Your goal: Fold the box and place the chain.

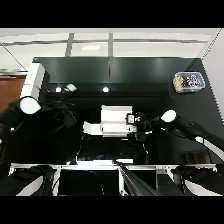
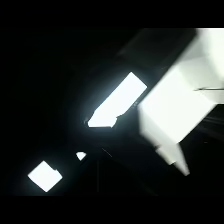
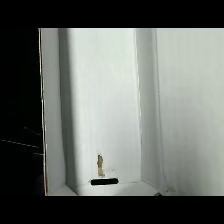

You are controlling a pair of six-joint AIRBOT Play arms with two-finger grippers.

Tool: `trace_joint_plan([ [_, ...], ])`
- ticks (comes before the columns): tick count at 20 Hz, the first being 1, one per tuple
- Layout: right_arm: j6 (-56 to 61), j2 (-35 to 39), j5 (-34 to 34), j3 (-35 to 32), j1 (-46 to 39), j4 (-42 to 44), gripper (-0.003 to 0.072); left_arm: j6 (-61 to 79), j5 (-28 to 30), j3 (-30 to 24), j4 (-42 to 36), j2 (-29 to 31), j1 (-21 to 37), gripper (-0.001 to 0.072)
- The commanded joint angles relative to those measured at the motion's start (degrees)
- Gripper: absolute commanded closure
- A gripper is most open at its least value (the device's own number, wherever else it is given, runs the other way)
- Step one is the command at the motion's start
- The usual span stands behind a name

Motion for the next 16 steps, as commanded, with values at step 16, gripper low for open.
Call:
trace_joint_plan([
  [16,0.0,-0.02,0.2,-0.02,0.04,0.0,0.0242,-17.66,-6.73,-1.16,-27.74,-21.7,1.03,0.0686],
])
